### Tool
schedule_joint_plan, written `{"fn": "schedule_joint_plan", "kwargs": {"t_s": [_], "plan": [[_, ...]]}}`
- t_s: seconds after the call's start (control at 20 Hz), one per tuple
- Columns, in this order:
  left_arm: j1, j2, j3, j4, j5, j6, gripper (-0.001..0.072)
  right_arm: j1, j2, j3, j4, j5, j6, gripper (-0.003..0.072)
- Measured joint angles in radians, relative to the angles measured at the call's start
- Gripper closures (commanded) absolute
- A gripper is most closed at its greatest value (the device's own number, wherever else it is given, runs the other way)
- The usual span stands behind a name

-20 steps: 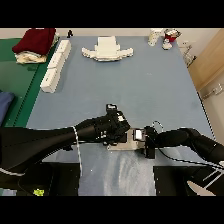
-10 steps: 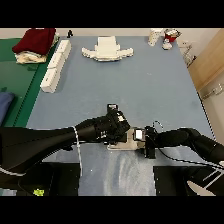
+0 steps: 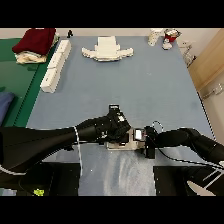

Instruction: Fold the box.

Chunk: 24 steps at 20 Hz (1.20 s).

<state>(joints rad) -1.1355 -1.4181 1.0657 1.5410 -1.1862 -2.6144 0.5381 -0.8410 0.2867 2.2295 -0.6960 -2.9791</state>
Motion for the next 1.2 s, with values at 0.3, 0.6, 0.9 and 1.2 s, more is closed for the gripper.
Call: {"fn": "schedule_joint_plan", "kwargs": {"t_s": [0.3,0.6,0.9,1.2], "plan": [[0.002,0.000,0.000,0.010,-0.025,0.005,0.0605,-0.002,0.000,0.000,-0.001,-0.003,0.003,0.0178],[0.000,0.000,0.000,0.007,-0.030,0.008,0.0115,0.000,0.000,0.000,0.000,0.000,-0.002,0.0178],[0.001,0.039,0.095,-0.013,-0.174,0.100,0.0119,0.000,0.000,0.000,0.000,0.000,0.001,0.0178],[0.001,0.131,0.192,-0.021,-0.318,0.198,0.0697,0.000,0.000,0.000,0.000,-0.001,0.001,0.0178]]}}
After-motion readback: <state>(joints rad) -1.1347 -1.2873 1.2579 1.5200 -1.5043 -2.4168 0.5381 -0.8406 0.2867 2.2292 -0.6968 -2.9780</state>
